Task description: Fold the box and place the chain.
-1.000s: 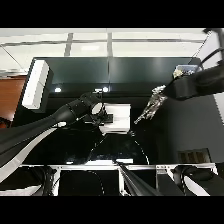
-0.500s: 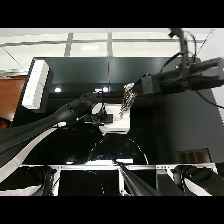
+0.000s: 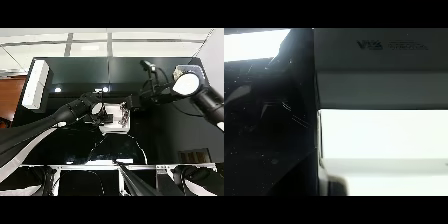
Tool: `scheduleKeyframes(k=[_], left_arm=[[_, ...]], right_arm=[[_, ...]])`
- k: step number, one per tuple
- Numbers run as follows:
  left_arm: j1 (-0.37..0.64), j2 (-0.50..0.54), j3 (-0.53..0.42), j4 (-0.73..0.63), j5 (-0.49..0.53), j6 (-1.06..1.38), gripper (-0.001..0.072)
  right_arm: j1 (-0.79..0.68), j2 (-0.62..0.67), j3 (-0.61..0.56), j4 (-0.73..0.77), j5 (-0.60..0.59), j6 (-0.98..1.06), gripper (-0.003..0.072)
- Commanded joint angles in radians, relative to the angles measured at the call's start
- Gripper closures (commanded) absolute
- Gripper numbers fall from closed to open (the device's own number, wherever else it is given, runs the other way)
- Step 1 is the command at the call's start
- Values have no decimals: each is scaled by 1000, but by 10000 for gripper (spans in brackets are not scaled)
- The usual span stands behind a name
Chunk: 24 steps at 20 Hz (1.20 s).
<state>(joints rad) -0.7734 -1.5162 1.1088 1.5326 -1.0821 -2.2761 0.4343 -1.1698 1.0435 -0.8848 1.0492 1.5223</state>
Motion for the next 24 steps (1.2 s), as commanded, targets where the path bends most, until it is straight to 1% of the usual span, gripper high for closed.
scheduleKeyframes(k=[1,3,4,5,7,9,13,15,17,20,22,23,24], left_arm=[[1,1,0,0,1,0,684],[0,1,0,0,0,0,684],[0,1,0,0,0,0,684],[0,1,0,0,0,0,684],[0,1,0,0,0,0,684],[0,1,0,0,-1,0,684],[0,0,0,0,0,0,684],[0,0,0,2,6,0,684],[0,0,0,0,5,-3,684],[-1,1,0,0,13,-2,683],[-2,2,0,0,8,-7,680],[-2,5,0,0,1,-7,585],[-2,14,4,2,-9,-7,395]], right_arm=[[26,-56,-27,-8,-44,3,658],[31,-68,-29,-14,-37,3,657],[30,-67,-28,-14,-35,3,464],[25,-67,-28,-14,-25,3,314],[11,-60,-28,-27,7,3,316],[-28,-19,-27,-93,65,3,316],[-191,148,-28,-389,234,3,316],[-249,203,-33,-510,292,3,315],[-277,229,-45,-518,280,3,316],[-277,229,-62,-492,206,0,315],[-277,229,-66,-492,187,-13,315],[-277,229,-66,-492,181,-16,315],[-277,229,-66,-493,175,-24,315]])
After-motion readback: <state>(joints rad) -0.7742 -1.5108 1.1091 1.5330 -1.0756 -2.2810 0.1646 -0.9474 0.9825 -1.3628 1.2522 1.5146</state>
